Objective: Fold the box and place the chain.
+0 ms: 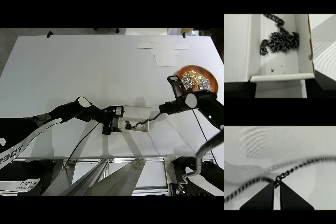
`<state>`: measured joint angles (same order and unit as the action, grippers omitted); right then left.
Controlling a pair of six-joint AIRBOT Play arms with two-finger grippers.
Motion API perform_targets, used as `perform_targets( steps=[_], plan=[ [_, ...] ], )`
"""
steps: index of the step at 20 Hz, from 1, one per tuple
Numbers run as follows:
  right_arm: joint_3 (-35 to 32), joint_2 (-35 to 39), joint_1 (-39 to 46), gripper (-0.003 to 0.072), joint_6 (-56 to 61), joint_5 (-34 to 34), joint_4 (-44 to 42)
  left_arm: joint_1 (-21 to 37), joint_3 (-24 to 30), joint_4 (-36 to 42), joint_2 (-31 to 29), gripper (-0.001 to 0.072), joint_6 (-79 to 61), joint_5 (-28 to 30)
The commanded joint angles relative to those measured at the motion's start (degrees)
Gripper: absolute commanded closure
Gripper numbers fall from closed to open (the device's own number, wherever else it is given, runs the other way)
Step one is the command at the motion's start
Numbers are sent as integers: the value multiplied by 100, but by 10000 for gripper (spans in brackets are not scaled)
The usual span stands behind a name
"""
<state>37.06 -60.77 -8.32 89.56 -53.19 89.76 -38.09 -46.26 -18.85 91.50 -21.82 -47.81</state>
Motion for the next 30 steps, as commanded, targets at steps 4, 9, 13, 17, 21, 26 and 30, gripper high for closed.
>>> perform_targets(
  steps=[4,9,13,17,21,26,30],
  plan=[
    [7,2175,-7,669,-680,-1215,-1272,2,-4,-2,-4,575,0,2],
    [7,3410,-7,670,-1211,-1569,-3060,2,-4,-2,-4,575,0,0],
    [7,3748,-7,670,-1213,-1585,-3797,2,-4,-2,-4,575,0,0],
    [-46,3755,-245,670,-1298,-1279,-4142,2,-4,-2,-4,575,0,0],
    [-566,3613,-870,669,-1508,-219,-4159,2,-4,0,-4,575,0,0],
    [-1209,2981,-1423,669,-1681,431,-4159,2,-4,-2,-2,575,0,0],
    [-1366,2337,-1589,637,-1805,876,-4159,2,-4,-2,-2,575,0,2]
  ],
)
